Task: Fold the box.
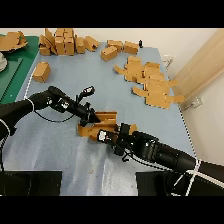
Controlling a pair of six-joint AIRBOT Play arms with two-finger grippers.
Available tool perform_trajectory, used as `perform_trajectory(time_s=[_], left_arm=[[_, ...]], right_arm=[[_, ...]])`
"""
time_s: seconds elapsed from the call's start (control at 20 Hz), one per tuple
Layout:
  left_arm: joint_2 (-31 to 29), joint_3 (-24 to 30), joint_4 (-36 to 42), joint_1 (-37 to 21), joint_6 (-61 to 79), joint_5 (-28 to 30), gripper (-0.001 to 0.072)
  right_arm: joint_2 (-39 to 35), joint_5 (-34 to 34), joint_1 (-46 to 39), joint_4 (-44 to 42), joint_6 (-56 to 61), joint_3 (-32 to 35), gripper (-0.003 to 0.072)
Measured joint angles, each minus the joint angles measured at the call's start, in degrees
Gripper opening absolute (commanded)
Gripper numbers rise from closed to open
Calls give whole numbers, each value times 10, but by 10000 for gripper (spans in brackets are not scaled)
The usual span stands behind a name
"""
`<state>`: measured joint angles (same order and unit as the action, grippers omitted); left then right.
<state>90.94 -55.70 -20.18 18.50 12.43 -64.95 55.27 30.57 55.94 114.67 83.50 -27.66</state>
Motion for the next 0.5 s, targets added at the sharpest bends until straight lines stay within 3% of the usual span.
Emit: perform_trajectory(time_s=[0.05, 0.5], left_arm=[[0, 0, 0, 0, 0, 0, 11], [0, 0, 0, 1, 0, 1, 11]], right_arm=[[0, -2, -3, 0, 0, -1, 720], [0, -7, -46, -5, -52, -21, 720]])
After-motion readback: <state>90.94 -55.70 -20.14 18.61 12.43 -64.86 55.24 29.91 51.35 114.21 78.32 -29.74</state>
